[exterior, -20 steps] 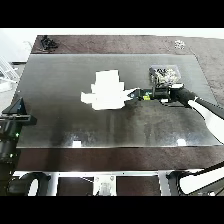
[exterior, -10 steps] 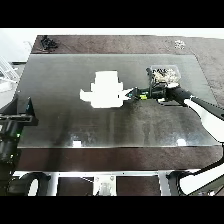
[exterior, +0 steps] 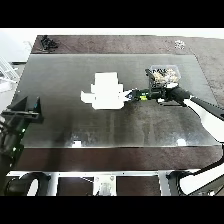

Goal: Fold the box and place the chain.

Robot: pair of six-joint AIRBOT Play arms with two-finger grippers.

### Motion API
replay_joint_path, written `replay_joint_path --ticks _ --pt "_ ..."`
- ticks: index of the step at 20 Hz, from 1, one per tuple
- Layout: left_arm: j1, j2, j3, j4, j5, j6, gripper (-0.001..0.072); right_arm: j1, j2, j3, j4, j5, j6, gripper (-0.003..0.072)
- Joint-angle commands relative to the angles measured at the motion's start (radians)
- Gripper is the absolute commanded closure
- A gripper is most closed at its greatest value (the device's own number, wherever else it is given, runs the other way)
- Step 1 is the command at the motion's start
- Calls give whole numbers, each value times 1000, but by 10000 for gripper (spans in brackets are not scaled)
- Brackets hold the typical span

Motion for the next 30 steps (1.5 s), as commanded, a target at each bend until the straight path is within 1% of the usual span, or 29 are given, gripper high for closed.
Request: replay_joint_path --ticks 1,3,7,8,10,12,14,16,19,23,24,26,28,30 --pt "1 -200 106 4 -134 48 229 1 0 2 -5 -4 1 683" --pt "1 -373 212 27 -223 45 229 1 0 2 -5 -4 1 683" --pt "1 -724 465 43 -378 29 229 1 0 3 -4 -4 6 683" --pt "1 -813 540 88 -417 -24 229 1 0 3 -4 -4 9 682" --pt "1 -975 695 251 -510 -199 229 1 0 3 -4 -3 14 682" --pt "-2 -1121 846 394 -629 -333 229 1 0 3 -4 -3 20 682" --pt "-2 -1238 986 489 -710 -468 229 1 0 3 -4 -3 27 681" --pt "-2 -1329 1115 540 -790 -572 229 1 0 3 3 -2 27 682" --pt "-16 -1440 1305 588 -900 -692 229 1 0 3 11 -3 27 681" --pt "-65 -1574 1572 801 -961 -902 229 1 0 3 11 -3 27 681" --pt "-71 -1619 1641 836 -988 -960 229 1 0 3 11 -3 27 681" --pt "-75 -1709 1756 834 -1059 -1017 228 1 0 3 11 -3 27 681" --pt "-75 -1784 1835 834 -1106 -1061 228 1 0 3 11 -3 26 681" --pt "-75 -1823 1852 794 -1108 -1066 229 1 0 3 11 -2 26 681"
